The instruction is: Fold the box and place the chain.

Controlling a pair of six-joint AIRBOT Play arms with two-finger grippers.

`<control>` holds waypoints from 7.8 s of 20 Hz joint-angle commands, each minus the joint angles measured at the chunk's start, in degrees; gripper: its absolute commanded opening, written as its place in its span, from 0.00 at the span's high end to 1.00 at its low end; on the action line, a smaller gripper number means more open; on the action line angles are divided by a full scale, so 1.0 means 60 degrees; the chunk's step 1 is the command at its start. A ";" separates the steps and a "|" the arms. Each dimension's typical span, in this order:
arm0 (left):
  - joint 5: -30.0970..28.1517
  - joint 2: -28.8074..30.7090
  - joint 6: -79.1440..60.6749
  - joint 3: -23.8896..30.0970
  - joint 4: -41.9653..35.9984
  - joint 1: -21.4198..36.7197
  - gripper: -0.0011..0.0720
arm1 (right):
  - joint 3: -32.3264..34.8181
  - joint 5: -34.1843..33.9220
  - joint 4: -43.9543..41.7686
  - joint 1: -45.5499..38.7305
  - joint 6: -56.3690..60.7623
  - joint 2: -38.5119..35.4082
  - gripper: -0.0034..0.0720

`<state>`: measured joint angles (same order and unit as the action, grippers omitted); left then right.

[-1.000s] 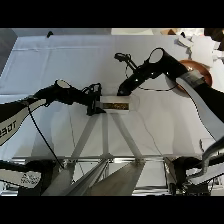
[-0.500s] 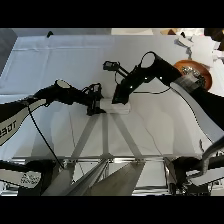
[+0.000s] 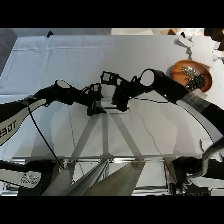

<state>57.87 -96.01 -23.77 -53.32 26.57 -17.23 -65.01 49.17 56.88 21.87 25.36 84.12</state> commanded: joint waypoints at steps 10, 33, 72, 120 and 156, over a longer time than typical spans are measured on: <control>-0.0004 0.0000 -0.0040 0.0000 0.0007 0.0000 0.54 | 0.1064 -0.0375 0.0222 0.0113 -0.0499 -0.0386 0.76; -0.0004 0.0000 -0.0040 0.0000 0.0011 0.0000 0.54 | 0.1504 -0.0270 -0.4204 -0.0809 0.2521 -0.0554 0.95; -0.0004 0.0000 -0.0040 0.0000 0.0007 0.0000 0.54 | 0.4342 0.0051 -0.6142 -0.2674 0.3060 -0.0565 0.95; -0.0098 0.0393 0.1665 0.0000 0.0047 0.0011 0.97 | 0.0193 0.0619 0.3730 -0.6761 0.8491 -0.3996 0.94; -0.7526 0.2871 1.7183 0.1836 0.8725 0.4404 0.94 | 0.0193 0.0619 0.3381 -0.6761 0.8488 -0.3996 0.94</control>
<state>14.50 -72.93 79.11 -43.00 79.05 9.13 -63.79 52.88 77.17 -18.65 76.29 60.18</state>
